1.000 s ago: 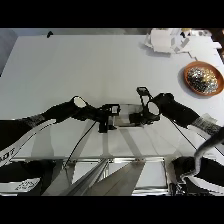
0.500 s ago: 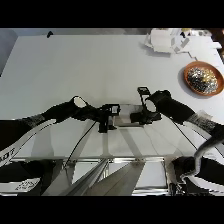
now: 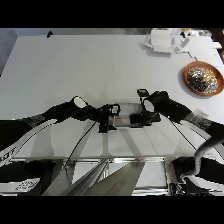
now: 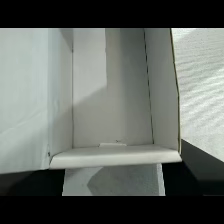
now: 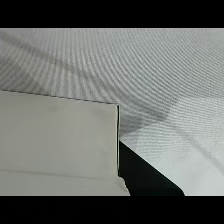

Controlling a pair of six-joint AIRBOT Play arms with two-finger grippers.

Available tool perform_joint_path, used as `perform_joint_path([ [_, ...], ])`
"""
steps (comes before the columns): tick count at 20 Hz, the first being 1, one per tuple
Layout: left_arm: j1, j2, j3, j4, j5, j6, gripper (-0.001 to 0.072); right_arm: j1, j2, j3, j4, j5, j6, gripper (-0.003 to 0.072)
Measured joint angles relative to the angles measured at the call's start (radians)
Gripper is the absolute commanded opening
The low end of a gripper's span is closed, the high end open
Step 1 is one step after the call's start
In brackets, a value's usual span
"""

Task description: Fold the box and place the chain.

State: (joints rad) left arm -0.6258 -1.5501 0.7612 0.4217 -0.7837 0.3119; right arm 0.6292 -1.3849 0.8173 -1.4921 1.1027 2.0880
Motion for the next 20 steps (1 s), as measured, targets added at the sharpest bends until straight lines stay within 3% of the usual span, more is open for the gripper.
perform_joint_path([
  [4, 0.000, 0.000, 0.000, -0.002, 0.000, 0.000, 0.0144, 0.000, -0.005, 0.000, -0.001, 0.003, -0.008, 0.0028],
  [6, 0.000, 0.000, 0.000, -0.002, 0.000, 0.000, 0.0144, 0.001, -0.005, 0.000, -0.008, 0.004, -0.021, 0.0218],
  [7, 0.000, 0.000, 0.000, -0.002, 0.001, 0.000, 0.0144, 0.002, 0.000, -0.001, -0.013, 0.007, -0.024, 0.0273],
  [10, 0.000, 0.000, 0.000, -0.002, 0.001, 0.000, 0.0144, 0.001, 0.031, -0.003, -0.014, -0.001, -0.037, 0.0330],
  [17, 0.000, 0.000, 0.000, -0.003, 0.001, 0.000, 0.0144, 0.000, 0.192, 0.010, -0.005, 0.060, -0.092, 0.0343],
  [20, 0.000, 0.000, 0.000, -0.003, 0.001, 0.000, 0.0144, -0.001, 0.264, 0.068, -0.017, 0.144, -0.150, 0.0313],
])
